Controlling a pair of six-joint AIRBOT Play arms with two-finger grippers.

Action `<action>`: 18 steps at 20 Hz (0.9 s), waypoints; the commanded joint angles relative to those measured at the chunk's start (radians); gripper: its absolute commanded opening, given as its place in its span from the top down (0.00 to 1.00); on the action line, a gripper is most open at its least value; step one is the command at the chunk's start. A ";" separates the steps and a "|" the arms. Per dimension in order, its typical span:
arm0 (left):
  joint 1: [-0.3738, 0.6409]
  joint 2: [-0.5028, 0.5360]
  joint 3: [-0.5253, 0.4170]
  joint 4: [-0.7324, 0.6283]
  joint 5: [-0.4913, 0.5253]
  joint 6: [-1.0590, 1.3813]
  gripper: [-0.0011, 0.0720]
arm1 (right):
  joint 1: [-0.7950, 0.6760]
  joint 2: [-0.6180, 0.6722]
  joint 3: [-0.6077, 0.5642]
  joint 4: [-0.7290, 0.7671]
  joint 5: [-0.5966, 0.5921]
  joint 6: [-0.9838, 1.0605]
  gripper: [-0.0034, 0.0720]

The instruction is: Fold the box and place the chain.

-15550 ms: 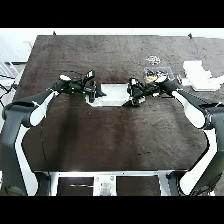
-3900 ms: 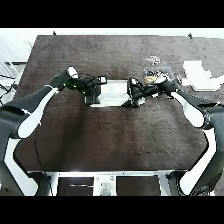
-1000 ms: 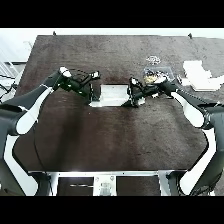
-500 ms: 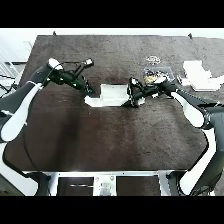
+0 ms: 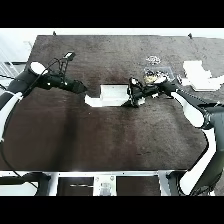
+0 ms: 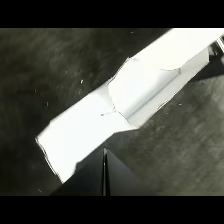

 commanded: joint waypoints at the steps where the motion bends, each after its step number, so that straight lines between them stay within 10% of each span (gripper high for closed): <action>1: 0.002 0.026 -0.040 0.005 0.026 -0.132 0.97 | 0.000 0.000 0.000 0.000 0.000 0.000 0.20; 18: 0.134 -0.096 -0.050 -0.085 -0.093 -0.229 0.97 | 0.000 0.000 -0.001 0.000 0.000 0.000 0.20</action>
